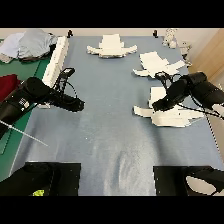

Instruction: Fold the box.

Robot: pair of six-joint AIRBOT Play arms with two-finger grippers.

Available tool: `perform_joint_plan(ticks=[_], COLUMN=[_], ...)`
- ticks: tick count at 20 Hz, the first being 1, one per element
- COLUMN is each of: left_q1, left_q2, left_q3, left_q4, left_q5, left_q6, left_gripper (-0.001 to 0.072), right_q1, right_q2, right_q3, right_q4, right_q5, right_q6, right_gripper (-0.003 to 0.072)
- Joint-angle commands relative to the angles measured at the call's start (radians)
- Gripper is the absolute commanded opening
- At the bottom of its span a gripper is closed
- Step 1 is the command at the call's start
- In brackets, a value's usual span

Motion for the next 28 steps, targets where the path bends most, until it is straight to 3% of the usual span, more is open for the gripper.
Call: perform_joint_plan(ticks=[1,18,24,26,27,28], left_q1=[0.000,0.000,0.000,0.000,0.000,0.000], left_q2=[0.000,0.000,0.000,0.000,0.000,0.000], left_q3=[0.001,0.001,0.001,0.001,0.001,0.001], left_q4=[0.000,0.000,0.000,-0.002,-0.013,-0.024], left_q5=[0.000,0.001,0.011,0.026,0.038,0.055], left_q6=[0.000,0.000,0.000,0.000,0.000,0.000], left_gripper=[0.0014,0.0015,0.0015,0.0014,0.0015,0.0014], right_q1=[0.000,0.000,0.000,-0.032,-0.083,-0.151], right_q2=[0.000,0.000,-0.009,-0.009,-0.011,-0.022], right_q3=[0.000,0.000,0.003,0.074,0.142,0.215], right_q4=[0.000,0.009,0.217,0.062,0.005,-0.027], right_q5=[0.000,0.002,0.013,-0.037,-0.089,-0.141], right_q6=[0.000,0.001,0.092,0.249,0.271,0.269], right_gripper=[0.0005,0.0005,0.0005,0.0008,0.0128,0.0191])
